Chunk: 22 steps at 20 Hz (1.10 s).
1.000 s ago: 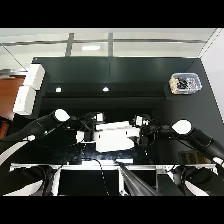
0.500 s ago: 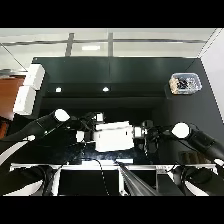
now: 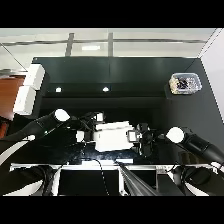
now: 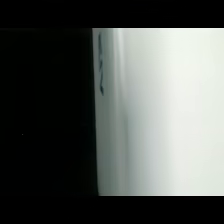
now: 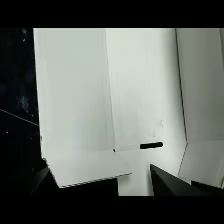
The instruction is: Fold the box and place the chain.
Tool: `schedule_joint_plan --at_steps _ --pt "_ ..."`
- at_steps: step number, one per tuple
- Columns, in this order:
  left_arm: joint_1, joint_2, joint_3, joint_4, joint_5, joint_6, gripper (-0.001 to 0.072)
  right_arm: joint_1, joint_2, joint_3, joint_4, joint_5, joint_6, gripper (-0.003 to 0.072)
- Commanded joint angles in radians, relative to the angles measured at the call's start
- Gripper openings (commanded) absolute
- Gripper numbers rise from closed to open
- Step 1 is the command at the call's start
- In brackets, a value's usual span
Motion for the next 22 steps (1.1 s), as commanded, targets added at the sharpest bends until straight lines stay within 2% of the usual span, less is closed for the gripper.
schedule_joint_plan --at_steps 1,10,14,22 --pt "0.001 -0.002 0.002 0.0 -0.002 0.0 0.0033 0.017 -0.01 0.002 0.111 -0.058 -0.013 0.0692" --pt "0.001 -0.002 0.003 0.003 -0.004 0.0 0.0033 -0.007 -0.01 0.039 0.118 -0.039 -0.01 0.0692" --pt "0.001 -0.002 0.003 0.003 -0.004 0.0 0.0033 -0.008 -0.01 0.04 0.134 -0.146 0.0 0.0692" --pt "0.0 -0.012 0.018 0.045 -0.011 0.0 0.0032 -0.079 -0.01 0.052 0.154 -0.109 0.003 0.0694"
